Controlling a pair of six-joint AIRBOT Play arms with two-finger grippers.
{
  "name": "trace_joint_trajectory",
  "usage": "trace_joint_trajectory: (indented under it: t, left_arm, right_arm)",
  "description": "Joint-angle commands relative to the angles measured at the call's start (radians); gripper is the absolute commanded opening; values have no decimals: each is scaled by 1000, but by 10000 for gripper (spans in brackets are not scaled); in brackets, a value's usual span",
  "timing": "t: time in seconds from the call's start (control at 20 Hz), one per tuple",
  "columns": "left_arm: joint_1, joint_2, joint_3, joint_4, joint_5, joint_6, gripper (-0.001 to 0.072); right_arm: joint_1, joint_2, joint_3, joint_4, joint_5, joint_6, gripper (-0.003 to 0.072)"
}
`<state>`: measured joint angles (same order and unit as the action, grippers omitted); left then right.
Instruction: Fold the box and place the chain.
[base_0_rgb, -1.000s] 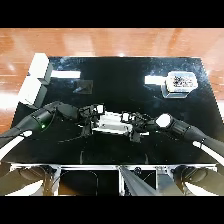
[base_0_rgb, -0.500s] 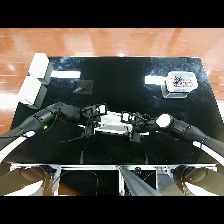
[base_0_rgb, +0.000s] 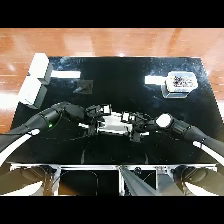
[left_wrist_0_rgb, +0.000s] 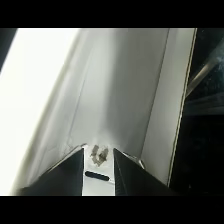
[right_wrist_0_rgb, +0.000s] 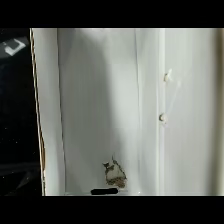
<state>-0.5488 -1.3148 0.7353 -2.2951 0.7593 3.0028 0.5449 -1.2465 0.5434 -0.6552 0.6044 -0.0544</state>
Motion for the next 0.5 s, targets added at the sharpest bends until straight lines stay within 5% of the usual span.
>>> trace_joint_trajectory:
  t: [0.0, 0.1, 0.3, 0.45]
  left_arm:
    - [-2, -2, 3, 1, -1, 0, 374]
    - [-2, -2, 3, 0, 2, 0, 450]
    - [-2, -2, 3, 1, 32, 0, 381]
    - [-2, -2, 5, 1, 25, 0, 494]
  right_arm:
    - [0, 0, 0, 0, 0, -1, 549]
    - [0, 0, 0, 0, 0, 0, 549]
    - [0, 0, 0, 0, 0, 0, 549]
    - [0, 0, 0, 0, 0, 0, 549]
